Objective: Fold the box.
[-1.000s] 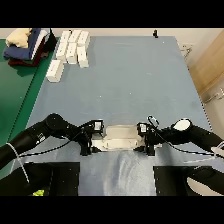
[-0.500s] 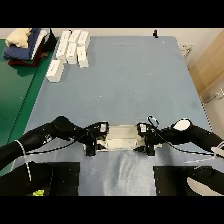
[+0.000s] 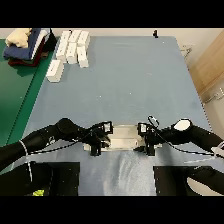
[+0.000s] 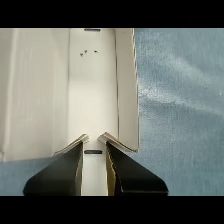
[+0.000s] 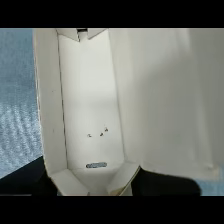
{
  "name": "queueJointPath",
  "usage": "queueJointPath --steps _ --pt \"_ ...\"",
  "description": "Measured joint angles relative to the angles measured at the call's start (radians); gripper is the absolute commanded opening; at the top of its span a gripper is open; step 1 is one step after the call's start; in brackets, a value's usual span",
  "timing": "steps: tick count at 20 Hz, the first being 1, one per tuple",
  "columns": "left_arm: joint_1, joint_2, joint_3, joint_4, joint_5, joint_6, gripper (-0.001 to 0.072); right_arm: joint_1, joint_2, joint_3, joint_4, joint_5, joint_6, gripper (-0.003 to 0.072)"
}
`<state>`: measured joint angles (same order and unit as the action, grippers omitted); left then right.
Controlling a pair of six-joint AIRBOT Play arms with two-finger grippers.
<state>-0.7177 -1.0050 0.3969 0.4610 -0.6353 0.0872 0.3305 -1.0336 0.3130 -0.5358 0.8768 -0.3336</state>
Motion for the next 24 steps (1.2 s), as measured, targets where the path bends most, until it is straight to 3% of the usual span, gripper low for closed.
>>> queueJointPath --steps 1,2,3,8,9,11,12,13,16,20,24 --pt "-0.007 -0.006 0.0 -0.014 0.01 0.001 0.0349 0.0 0.0 0.0 0.0 0.0 0.0 0.0541" --pt "-0.011 -0.011 0.0 -0.023 0.016 0.002 0.0595 0.0 0.0 0.0 0.0 0.0 0.0 0.0542" --pt "-0.015 -0.016 0.0 -0.032 0.02 0.002 0.0672 0.0 0.0 0.0 0.0 0.0 0.0 0.0542" --pt "-0.023 -0.027 0.0 -0.046 0.024 0.002 0.0671 0.0 0.0 0.0 0.0 0.0 -0.001 0.0541" --pt "-0.023 -0.028 0.0 -0.047 0.024 0.002 0.063 0.0 0.0 0.0 0.0 0.0 -0.001 0.0542" --pt "-0.024 -0.028 0.0 -0.047 0.024 -0.006 0.0238 0.0 0.0 0.0 0.0 0.0 0.0 0.0541" --pt "-0.024 -0.024 0.0 -0.032 0.022 -0.025 0.0216 0.0 0.0 0.0 0.0 0.0 0.0 0.0542" --pt "-0.024 -0.015 0.002 -0.005 0.021 -0.066 0.0031 0.0 0.0 0.0 0.0 0.0 0.0 0.0542" --pt "-0.024 0.048 0.009 0.161 0.014 -0.278 0.0016 0.0 0.0 0.0 0.001 0.0 0.001 0.0542" --pt "-0.024 0.208 0.022 0.438 -0.046 -0.644 0.0016 0.0 0.0 0.0 0.002 0.0 0.001 0.0542" --pt "0.012 0.375 0.035 0.66 -0.143 -1.275 0.0017 0.0 0.0 0.0 0.002 0.0 0.001 0.0541"
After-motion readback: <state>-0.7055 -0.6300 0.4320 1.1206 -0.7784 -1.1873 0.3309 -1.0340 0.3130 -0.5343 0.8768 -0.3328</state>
